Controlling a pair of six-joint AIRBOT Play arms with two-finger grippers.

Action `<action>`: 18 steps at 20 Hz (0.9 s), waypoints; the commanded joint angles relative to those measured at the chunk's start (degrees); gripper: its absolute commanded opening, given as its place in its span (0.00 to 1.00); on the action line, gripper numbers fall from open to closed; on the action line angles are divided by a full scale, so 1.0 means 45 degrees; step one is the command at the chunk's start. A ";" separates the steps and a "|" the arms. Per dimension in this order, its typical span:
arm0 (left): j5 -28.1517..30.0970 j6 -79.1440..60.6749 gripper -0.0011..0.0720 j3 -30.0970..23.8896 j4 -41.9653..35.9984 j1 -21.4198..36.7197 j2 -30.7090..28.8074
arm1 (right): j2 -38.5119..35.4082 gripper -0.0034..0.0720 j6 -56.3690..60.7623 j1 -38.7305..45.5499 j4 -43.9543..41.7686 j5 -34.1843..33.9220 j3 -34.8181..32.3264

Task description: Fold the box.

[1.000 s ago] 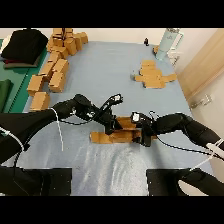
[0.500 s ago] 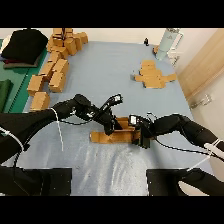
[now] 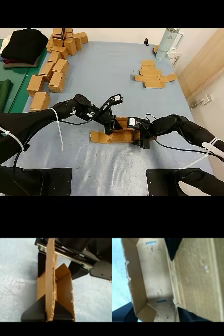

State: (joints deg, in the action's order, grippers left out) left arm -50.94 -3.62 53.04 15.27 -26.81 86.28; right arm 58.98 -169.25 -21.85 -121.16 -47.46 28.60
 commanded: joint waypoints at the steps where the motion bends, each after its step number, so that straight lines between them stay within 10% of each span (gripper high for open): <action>1: -0.0029 0.0000 0.03 0.0000 0.0029 0.0000 0.0010 | 0.0087 0.84 0.0019 -0.0010 0.0092 0.0364 -0.0005; 7: -0.0034 0.0000 0.03 0.0000 0.0029 0.0000 0.0010 | 0.0418 0.70 0.0024 -0.0010 0.0083 0.0529 0.0000; 18: -0.0034 0.0000 0.03 0.0000 0.0029 0.0000 0.0010 | 0.0126 0.88 0.0044 0.0015 0.0068 0.0325 0.0000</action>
State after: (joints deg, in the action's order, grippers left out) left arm -51.09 -3.60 53.04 15.38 -26.81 86.28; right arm 59.88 -168.99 -21.80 -120.75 -45.91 28.53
